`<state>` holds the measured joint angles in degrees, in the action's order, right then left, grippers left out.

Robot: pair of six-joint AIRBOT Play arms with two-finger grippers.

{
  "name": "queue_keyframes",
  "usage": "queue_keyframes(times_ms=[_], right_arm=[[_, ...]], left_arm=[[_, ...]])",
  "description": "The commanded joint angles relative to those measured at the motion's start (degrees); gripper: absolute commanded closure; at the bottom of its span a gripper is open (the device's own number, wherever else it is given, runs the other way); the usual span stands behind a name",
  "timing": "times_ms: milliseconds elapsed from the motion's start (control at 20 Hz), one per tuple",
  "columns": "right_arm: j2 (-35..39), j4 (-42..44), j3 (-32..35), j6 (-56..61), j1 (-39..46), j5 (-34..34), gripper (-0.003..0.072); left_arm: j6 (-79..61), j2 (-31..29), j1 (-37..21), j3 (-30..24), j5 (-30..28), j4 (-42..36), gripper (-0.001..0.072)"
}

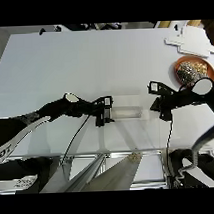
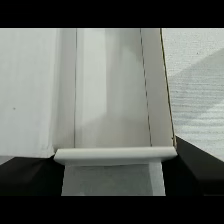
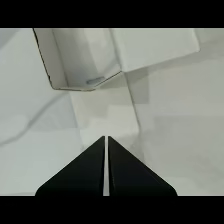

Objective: Fold the box and place the chain.

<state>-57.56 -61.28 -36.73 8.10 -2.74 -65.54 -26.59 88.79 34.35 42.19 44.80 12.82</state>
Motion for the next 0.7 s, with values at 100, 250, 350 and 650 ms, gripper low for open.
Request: queue_keyframes(times_ms=[100, 250, 350, 650], right_arm=[[-0.9, 2.5, 5.7, -10.9, 0.0, 7.0, 0.0448], [-3.8, 10.5, 7.2, -17.7, 0.0, 11.0, 0.0468], [-4.7, 13.1, 7.4, -20.5, 0.0, 11.6, 0.0493], [-5.4, 20.2, 8.5, -24.5, -0.3, 11.3, 0.0530]], left_arm=[[0.0, 0.0, 0.0, 0.0, 0.0, 0.0, 0.0626], [0.0, 0.0, 0.0, 0.0, 0.0, 0.0, 0.0626], [0.0, 0.0, 0.0, 0.0, 0.0, 0.0, 0.0626], [0.0, 0.0, 0.0, 0.0, 0.0, 0.0, 0.0626]])
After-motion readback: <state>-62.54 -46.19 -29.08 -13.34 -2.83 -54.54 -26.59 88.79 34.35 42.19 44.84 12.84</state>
